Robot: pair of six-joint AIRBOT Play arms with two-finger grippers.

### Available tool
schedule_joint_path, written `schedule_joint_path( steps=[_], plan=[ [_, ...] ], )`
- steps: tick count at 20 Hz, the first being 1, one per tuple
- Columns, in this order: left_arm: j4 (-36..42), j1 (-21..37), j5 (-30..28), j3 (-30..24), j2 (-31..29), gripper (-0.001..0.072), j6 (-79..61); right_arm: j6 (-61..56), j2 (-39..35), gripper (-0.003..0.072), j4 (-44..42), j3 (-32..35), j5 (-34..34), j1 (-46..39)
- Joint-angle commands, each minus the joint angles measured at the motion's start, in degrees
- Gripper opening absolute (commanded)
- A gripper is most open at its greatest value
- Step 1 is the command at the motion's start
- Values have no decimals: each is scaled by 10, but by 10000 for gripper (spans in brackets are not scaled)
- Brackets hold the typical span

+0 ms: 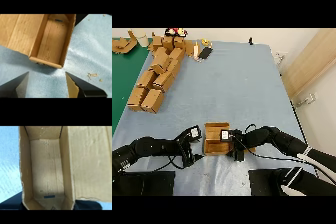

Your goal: Fold the box.

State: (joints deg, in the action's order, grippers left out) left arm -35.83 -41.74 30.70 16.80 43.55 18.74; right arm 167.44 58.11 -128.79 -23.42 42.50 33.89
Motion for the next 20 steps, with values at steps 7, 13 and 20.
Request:
schedule_joint_path(
  steps=[7, 13, 20],
  plan=[
    [247, 237, 285, -1, 116, 720, -347, 0, 0, 537, 0, 0, 0, 0],
    [268, 221, 272, 3, 137, 720, -342, 0, 0, 537, 0, 0, 0, 0],
    [250, 221, 179, 3, 129, 720, -346, 0, 0, 537, 0, 0, 0, 0]
  ],
)
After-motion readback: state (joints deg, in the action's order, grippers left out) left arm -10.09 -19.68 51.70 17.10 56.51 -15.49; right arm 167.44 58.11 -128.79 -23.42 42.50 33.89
